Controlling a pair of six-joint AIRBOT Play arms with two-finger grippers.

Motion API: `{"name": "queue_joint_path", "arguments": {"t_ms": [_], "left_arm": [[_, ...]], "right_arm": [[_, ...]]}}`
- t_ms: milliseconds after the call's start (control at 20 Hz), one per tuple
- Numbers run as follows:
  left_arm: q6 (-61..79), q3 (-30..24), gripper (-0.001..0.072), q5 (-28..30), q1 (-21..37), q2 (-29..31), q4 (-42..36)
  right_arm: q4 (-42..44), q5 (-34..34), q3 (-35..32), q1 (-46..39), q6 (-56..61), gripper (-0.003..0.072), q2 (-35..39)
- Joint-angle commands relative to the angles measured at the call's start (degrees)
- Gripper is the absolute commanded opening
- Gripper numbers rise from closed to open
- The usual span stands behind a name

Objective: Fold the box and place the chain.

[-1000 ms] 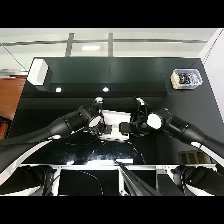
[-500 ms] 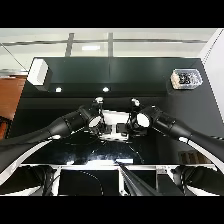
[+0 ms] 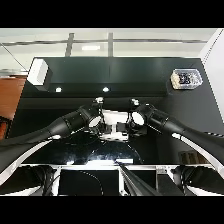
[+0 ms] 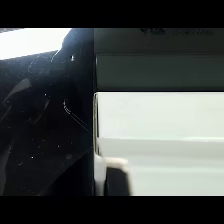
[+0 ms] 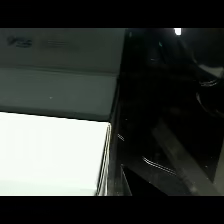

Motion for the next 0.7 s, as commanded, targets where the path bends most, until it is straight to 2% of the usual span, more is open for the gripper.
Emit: {"name": "queue_joint_path", "arguments": {"t_ms": [0, 250, 300, 400, 450, 650], "left_arm": [[0.02, 0.0, 0.0032, -0.2, 0.02, -0.04, 0.0], [0.0, 0.0, 0.0032, -0.2, 0.02, -0.04, 0.0], [0.02, 0.0, 0.0031, -0.22, 0.02, -0.04, 0.0], [0.02, 0.0, 0.0032, -0.22, 0.02, -0.04, -0.02], [0.0, 0.0, 0.0032, -0.22, 0.02, -0.04, -0.02], [0.0, 0.0, 0.0032, -0.22, 0.02, -0.04, -0.02]], "right_arm": [[-0.87, 1.2, 0.24, 0.17, 1.03, 0.0261, -0.48], [-0.79, 1.16, 0.26, 1.2, 1.03, 0.025, -1.84], [-1.07, 0.94, 0.35, 1.29, 0.98, 0.017, -1.86], [-1.31, 0.52, 0.61, 1.64, 1.01, 0.0121, -1.86], [-1.31, 0.35, 0.81, 1.68, 0.96, 0.006, -1.86], [-1.73, 0.37, 1.57, 1.7, 0.98, 0.0051, -1.86]]}}
